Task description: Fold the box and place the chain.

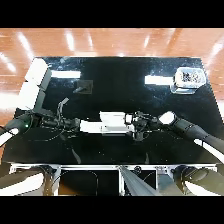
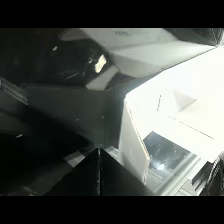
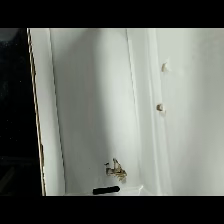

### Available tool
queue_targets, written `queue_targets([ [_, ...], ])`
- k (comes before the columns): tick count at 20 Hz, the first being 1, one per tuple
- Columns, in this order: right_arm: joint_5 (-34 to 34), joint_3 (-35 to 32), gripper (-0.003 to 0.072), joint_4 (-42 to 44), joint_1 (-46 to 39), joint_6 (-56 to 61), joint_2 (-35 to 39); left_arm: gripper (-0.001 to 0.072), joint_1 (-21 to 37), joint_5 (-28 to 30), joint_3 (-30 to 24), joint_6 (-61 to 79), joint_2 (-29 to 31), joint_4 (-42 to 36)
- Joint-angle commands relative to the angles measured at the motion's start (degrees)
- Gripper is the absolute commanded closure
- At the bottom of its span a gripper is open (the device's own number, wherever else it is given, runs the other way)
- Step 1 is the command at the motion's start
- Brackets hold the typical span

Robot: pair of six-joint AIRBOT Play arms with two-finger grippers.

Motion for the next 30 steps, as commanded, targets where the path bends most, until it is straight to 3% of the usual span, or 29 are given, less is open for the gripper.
queue_targets([
  [1,0.00,-0.02,0.0137,0.02,0.04,0.02,0.00,0.0680,-3.19,-0.92,-0.11,1.36,-0.02,-2.14],
  [2,0.00,-0.02,0.0137,0.02,0.04,0.02,0.00,0.0672,-3.56,-0.70,0.07,1.36,0.02,-2.12],
  [3,0.00,-0.02,0.0137,0.02,0.04,0.02,0.00,0.0550,-3.54,-0.20,0.31,1.36,0.04,-2.12],
  [5,0.00,-0.02,0.0137,0.02,0.04,0.02,0.00,0.0125,-3.32,2.03,1.49,1.33,0.04,-2.05],
  [6,0.00,-0.02,0.0137,0.02,0.04,0.02,0.00,0.0098,-3.30,3.30,2.29,1.29,0.07,-2.10],
  [14,0.00,-0.02,0.0137,0.02,0.04,0.02,0.00,0.0082,-3.67,6.88,8.17,-2.03,1.81,-2.12],
  [18,-0.02,-0.02,0.0137,0.02,0.04,0.04,0.00,0.0078,-7.21,5.81,8.50,-2.21,1.86,-2.21],
  [26,-0.02,-0.02,0.0137,0.02,0.04,0.02,0.00,0.0077,-13.18,-0.66,10.49,-13.35,2.99,1.31],
  [30,-0.04,-0.02,0.0137,0.02,0.04,0.04,0.00,0.0077,-20.48,-10.45,10.71,-23.43,7.21,7.50],
])
